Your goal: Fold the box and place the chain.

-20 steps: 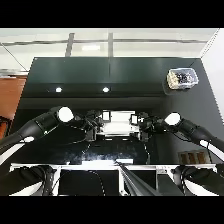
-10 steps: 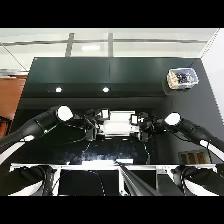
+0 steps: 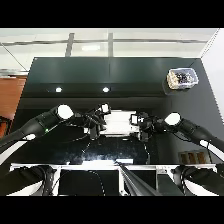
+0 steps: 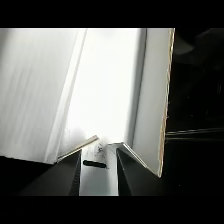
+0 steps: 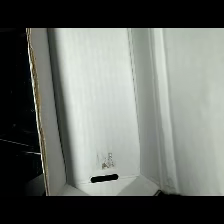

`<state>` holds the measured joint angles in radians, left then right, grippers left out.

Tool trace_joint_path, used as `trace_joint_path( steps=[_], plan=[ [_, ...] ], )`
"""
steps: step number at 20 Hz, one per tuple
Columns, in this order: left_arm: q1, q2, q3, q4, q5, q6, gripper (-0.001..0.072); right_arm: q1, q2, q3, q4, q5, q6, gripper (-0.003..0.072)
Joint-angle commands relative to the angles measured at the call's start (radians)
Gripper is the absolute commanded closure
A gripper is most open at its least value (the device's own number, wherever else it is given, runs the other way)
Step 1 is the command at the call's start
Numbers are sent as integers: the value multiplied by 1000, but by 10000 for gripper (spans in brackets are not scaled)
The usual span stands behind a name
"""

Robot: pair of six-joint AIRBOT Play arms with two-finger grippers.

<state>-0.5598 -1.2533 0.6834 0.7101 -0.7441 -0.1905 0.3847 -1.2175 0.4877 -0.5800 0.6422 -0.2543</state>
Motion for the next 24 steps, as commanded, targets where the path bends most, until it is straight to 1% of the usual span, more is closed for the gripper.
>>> trace_joint_path(
  steps=[1, 4, 5, 6, 11, 12, 13, 14, 15, 16, 17, 18, 19, 20, 21, 22, 23, 24],
  plan=[
    [1, -1, 0, -20, -16, 1, 443, 0, 0, 0, 0, 0, 0, 204],
    [1, -13, 0, -19, -16, 1, 451, 0, 0, 0, 0, 0, 0, 204],
    [0, -19, 0, -21, -16, 1, 483, 0, 0, 0, 0, 0, 0, 205],
    [-3, -27, 0, -27, -16, 0, 488, 0, 0, 0, 0, 0, 0, 204],
    [-28, -53, 0, -32, -13, 1, 491, 0, 0, 0, 0, 0, 0, 204],
    [-28, -53, 0, -32, -13, 1, 504, 0, 0, 0, 0, 0, 0, 204],
    [-28, -53, 0, -32, -12, 1, 565, 0, 0, 0, 0, 0, 0, 205],
    [-28, -53, 0, -31, -11, 1, 565, 0, 0, 0, 0, 0, 0, 204],
    [-28, -53, 0, -32, -11, 1, 530, 0, 0, 0, 0, 0, 0, 204],
    [-29, -53, 0, -37, -11, 1, 421, 0, 0, 0, 0, 0, 0, 204],
    [-29, -53, 0, -39, -12, 1, 407, 0, 0, 0, 0, 0, 0, 205],
    [-29, -53, 0, -39, -12, 1, 421, 0, 0, 0, 0, 0, 0, 205],
    [-29, -53, 0, -39, -13, 1, 497, 0, 0, 0, 0, 0, 0, 204],
    [-29, -53, 0, -39, -13, 1, 540, 0, 0, 0, 0, 0, 0, 204],
    [-31, -53, 0, -39, -12, 1, 504, 0, 0, 0, 0, 0, 0, 205],
    [-31, -53, 0, -38, -17, 1, 529, 0, 0, 0, 0, 0, 0, 204],
    [-30, -50, 2, -29, -26, 1, 682, 0, 0, 0, 0, 0, 0, 204],
    [-25, -43, 7, -9, -43, -1, 684, 0, 0, 0, 0, 0, 0, 204]
  ],
)
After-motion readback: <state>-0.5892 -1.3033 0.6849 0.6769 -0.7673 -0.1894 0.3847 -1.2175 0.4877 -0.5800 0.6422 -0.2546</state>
